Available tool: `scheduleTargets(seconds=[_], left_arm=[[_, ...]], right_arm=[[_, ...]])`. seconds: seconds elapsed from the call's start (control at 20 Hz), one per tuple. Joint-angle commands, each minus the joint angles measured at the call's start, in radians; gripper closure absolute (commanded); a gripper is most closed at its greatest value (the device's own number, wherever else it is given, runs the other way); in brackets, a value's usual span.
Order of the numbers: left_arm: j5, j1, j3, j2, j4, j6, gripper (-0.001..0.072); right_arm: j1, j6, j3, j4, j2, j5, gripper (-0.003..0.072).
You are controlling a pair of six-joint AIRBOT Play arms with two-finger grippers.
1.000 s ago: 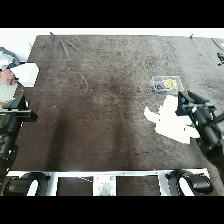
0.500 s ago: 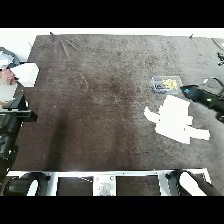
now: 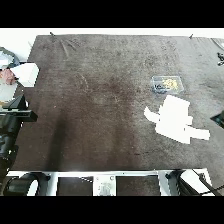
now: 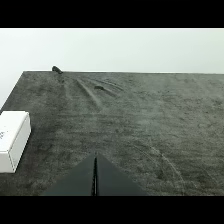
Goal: Fold the box and place the chain.
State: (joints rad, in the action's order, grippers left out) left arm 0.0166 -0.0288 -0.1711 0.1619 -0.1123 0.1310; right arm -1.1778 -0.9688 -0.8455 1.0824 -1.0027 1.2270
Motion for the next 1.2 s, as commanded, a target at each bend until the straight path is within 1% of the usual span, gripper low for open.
scheduleTargets(seconds=[0.0, 0.05, 0.15, 0.45, 0.75, 0.95, 1.05, 1.15], left_arm=[[0.000, 0.001, 0.000, -0.001, 0.000, 0.000, 0.0699], [0.000, 0.001, 0.000, -0.001, 0.000, 0.000, 0.0699], [0.000, 0.001, 0.000, -0.001, 0.000, 0.000, 0.0699], [0.000, 0.001, 0.000, -0.001, 0.000, 0.000, 0.0699], [0.000, 0.001, 0.000, 0.000, 0.000, 0.000, 0.0699], [0.000, 0.001, 0.000, -0.001, 0.000, 0.000, 0.0699], [0.000, 0.001, 0.000, -0.001, 0.000, 0.000, 0.0699], [-0.001, 0.001, 0.000, -0.001, 0.000, 0.000, 0.0699]], right_arm=[[-0.062, 0.013, -0.006, 0.188, -0.012, 0.027, 0.0290], [-0.062, 0.015, -0.006, 0.206, -0.029, 0.033, 0.0306], [-0.062, 0.039, -0.006, 0.214, -0.079, 0.042, 0.0306], [-0.062, 0.132, -0.016, 0.175, -0.199, 0.023, 0.0306], [-0.063, 0.222, -0.109, 0.132, -0.310, 0.028, 0.0306], [-0.063, 0.294, -0.177, 0.071, -0.433, 0.121, 0.0307], [-0.063, 0.342, -0.183, 0.042, -0.481, 0.156, 0.0307], [-0.063, 0.346, -0.183, 0.043, -0.520, 0.166, 0.0308]])
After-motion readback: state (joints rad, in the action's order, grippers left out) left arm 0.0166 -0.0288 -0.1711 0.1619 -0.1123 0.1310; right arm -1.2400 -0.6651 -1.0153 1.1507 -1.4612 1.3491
